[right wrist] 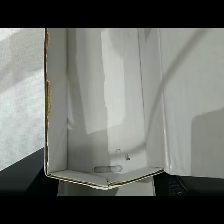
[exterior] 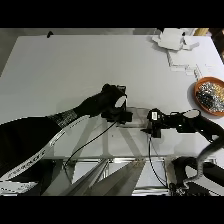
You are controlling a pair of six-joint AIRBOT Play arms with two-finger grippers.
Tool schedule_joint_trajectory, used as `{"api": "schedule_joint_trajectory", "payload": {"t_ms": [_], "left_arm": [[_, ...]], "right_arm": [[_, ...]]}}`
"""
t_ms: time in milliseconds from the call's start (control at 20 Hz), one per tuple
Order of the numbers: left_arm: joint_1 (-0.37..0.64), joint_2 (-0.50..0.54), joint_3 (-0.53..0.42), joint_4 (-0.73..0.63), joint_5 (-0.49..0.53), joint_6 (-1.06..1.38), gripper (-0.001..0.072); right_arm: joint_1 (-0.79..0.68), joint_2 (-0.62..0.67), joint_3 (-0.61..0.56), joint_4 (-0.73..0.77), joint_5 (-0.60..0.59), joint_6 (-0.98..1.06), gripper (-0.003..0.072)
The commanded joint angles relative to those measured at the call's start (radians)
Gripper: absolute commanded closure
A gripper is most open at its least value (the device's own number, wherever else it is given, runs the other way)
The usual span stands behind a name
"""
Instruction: Fold the box and place the chain.
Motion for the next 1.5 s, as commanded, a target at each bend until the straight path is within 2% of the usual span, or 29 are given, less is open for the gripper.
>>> {"api": "schedule_joint_trajectory", "payload": {"t_ms": [0,100,250,300,350,400,450,600,700,900,950,1000,1050,1200,1300,1450], "left_arm": [[-0.005,-0.007,0.003,0.014,0.019,-0.041,0.0402],[-0.011,-0.014,0.003,0.01,0.029,-0.044,0.045],[-0.021,-0.031,0.003,0.009,0.027,-0.044,0.0451],[-0.023,-0.034,0.003,0.01,0.024,-0.051,0.0474],[-0.023,-0.036,0.003,0.01,0.023,-0.063,0.0555],[-0.023,-0.038,0.003,0.011,0.023,-0.066,0.067],[-0.023,-0.038,0.003,0.012,0.023,-0.074,0.0709],[-0.023,-0.038,0.003,0.014,0.02,-0.081,0.0709],[-0.023,-0.038,0.003,0.014,0.021,-0.081,0.0668],[-0.023,-0.038,0.003,0.014,0.021,-0.08,0.0667],[-0.023,-0.038,0.003,0.014,0.021,-0.08,0.0642],[-0.023,-0.038,0.003,0.014,0.021,-0.08,0.0571],[-0.023,-0.038,0.003,0.014,0.021,-0.079,0.0537],[-0.023,-0.038,0.003,0.017,0.021,-0.077,0.0554],[-0.022,-0.038,0.003,0.017,0.019,-0.077,0.0707],[-0.02,-0.038,0.003,0.017,0.013,-0.077,0.0708]], "right_arm": [[0.0,0.001,0.0,0.0,0.0,0.0,0.0274],[0.0,0.001,0.0,0.0,0.0,0.0,0.0274],[0.0,0.001,0.0,0.0,0.0,0.0,0.0274],[0.0,0.001,0.0,0.0,0.001,0.0,0.0274],[0.0,0.001,0.0,0.0,0.0,0.0,0.0274],[0.0,0.001,0.0,0.0,0.0,0.0,0.0274],[0.0,0.001,0.0,0.0,0.0,0.0,0.0274],[0.0,0.001,0.0,0.0,0.0,0.0,0.0274],[0.0,0.001,0.0,0.0,0.0,0.0,0.0274],[0.0,0.001,0.0,0.0,0.0,0.0,0.0274],[0.0,0.001,0.0,0.0,0.0,0.0,0.0274],[0.0,0.001,0.0,0.0,0.0,0.0,0.0274],[0.0,0.001,0.0,0.0,0.0,0.0,0.0274],[0.0,0.001,0.0,0.0,0.0,0.0,0.0274],[0.0,0.001,0.0,0.0,0.0,0.0,0.0274],[0.0,0.001,0.0,0.0,0.0,0.0,0.0274]]}}
